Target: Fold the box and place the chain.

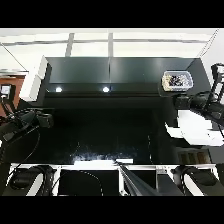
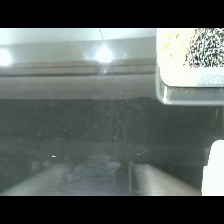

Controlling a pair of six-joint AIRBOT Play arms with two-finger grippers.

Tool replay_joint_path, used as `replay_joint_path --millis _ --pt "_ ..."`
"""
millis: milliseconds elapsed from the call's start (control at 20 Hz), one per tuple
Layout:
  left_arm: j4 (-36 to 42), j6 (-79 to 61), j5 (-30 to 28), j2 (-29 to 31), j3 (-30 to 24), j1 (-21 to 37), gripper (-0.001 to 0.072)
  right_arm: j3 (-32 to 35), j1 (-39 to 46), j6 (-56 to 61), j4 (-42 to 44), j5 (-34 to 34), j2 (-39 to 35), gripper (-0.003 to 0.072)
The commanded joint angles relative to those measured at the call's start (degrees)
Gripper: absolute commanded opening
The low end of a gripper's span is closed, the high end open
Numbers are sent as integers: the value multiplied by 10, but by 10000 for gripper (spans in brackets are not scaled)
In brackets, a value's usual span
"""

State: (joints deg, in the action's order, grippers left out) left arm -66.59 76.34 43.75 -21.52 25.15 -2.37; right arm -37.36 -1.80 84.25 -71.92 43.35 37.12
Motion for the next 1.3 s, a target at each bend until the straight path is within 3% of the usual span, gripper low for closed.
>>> replay_joint_path --millis 0,50,100,150,350,500,700,850,1000,1150,1250 --pt "22 2 -99 0 -1 -1 28 0 7 48 -44 -5 3 720" --pt "34 2 -114 -1 -1 0 77 -1 23 105 -80 -3 9 720" --pt "37 2 -120 -3 -1 0 322 -4 47 141 -109 -2 18 720" --pt "37 2 -120 -9 -1 0 720 -14 84 153 -130 -1 34 720" --pt "41 4 -74 -35 -1 -1 711 -128 290 149 -137 56 145 720" --pt "41 4 -47 -49 -1 -1 709 -231 446 140 -137 183 245 720" --pt "41 4 -24 -62 -1 -1 709 -263 602 99 -129 263 338 720" --pt "41 4 -26 -71 -1 -1 709 -292 671 6 -70 288 414 720" --pt "43 4 -25 -78 -1 -1 709 -354 711 -114 10 389 508 720" --pt "57 4 -25 -85 -1 -1 709 -359 735 -224 157 431 561 720" --pt "63 4 -25 -87 -1 -1 709 -359 737 -251 182 453 589 720"
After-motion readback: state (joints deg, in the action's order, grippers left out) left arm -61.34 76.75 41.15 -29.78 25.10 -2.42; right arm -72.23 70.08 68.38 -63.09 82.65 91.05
